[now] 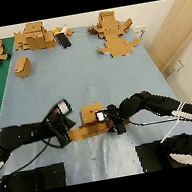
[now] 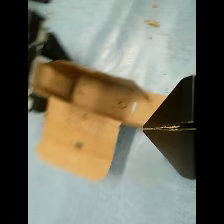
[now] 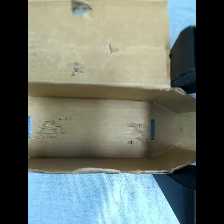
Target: Fold the box.
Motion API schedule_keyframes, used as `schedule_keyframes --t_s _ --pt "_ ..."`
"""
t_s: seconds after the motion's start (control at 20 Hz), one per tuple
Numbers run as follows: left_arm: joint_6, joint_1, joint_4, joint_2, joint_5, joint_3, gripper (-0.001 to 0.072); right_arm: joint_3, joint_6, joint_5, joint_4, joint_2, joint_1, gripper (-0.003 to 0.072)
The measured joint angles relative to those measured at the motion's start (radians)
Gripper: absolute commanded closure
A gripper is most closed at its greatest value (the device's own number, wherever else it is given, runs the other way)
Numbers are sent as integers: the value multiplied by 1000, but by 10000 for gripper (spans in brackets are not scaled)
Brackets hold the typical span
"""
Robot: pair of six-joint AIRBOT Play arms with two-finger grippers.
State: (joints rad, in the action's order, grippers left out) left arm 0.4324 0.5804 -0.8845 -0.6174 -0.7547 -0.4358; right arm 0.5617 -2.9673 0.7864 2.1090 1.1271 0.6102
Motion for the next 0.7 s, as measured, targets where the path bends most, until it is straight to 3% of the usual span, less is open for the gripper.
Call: schedule_keyframes --t_s 0.05,0.3,0.7 --pt "-2 34 -45 0 -6 6 -11 0 0 0 0 0 0 118" --pt "-1 137 -156 -68 19 19 -11 0 0 0 0 0 0 118" --pt "0 165 -156 -173 88 21 -11 0 0 0 0 0 0 118"
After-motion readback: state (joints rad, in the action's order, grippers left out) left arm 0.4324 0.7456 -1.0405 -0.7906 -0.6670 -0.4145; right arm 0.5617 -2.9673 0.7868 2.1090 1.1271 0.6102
